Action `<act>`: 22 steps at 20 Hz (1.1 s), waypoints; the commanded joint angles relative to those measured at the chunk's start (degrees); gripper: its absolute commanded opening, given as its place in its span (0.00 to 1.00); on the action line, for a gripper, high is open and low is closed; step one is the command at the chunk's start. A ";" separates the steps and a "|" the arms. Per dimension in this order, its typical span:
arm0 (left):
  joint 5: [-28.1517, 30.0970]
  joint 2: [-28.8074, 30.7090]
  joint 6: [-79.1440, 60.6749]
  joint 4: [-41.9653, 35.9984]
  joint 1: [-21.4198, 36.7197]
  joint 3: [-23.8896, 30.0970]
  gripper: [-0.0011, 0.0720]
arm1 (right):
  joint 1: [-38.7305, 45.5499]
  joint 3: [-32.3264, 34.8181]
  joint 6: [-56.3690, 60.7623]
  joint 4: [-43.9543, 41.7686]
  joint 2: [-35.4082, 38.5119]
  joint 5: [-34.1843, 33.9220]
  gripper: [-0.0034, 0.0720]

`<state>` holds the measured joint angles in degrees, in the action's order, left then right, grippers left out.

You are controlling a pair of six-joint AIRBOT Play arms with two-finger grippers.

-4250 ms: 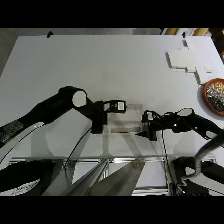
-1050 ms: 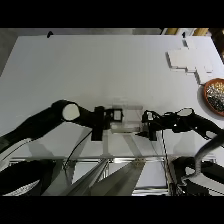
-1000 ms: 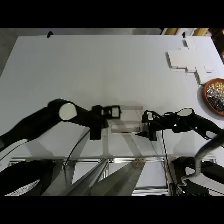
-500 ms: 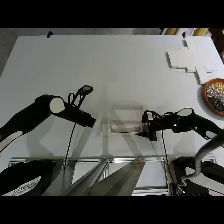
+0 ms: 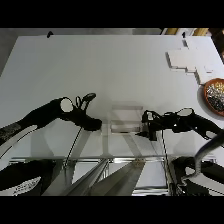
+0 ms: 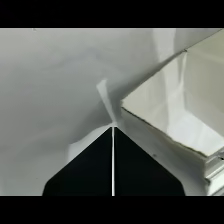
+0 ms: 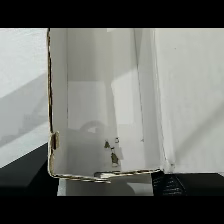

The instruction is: Fold the box and place the chain.

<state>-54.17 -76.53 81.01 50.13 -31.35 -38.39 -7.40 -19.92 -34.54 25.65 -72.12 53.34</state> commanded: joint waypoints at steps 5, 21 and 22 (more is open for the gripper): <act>1.51 4.66 -2.80 -7.04 -1.95 0.04 0.03 | 0.02 0.00 -0.02 0.00 -0.02 0.02 0.49; 9.77 5.84 -0.15 -10.97 -8.31 -0.42 0.59 | 0.02 0.00 -0.02 0.00 -0.02 0.00 0.49; 9.84 5.81 1.16 -9.31 -8.83 -0.83 0.59 | 0.02 0.00 -0.02 0.00 -0.02 0.02 0.49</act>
<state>-45.87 -70.22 79.72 38.76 -38.74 -38.65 -7.40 -19.92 -34.57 25.65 -72.12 53.34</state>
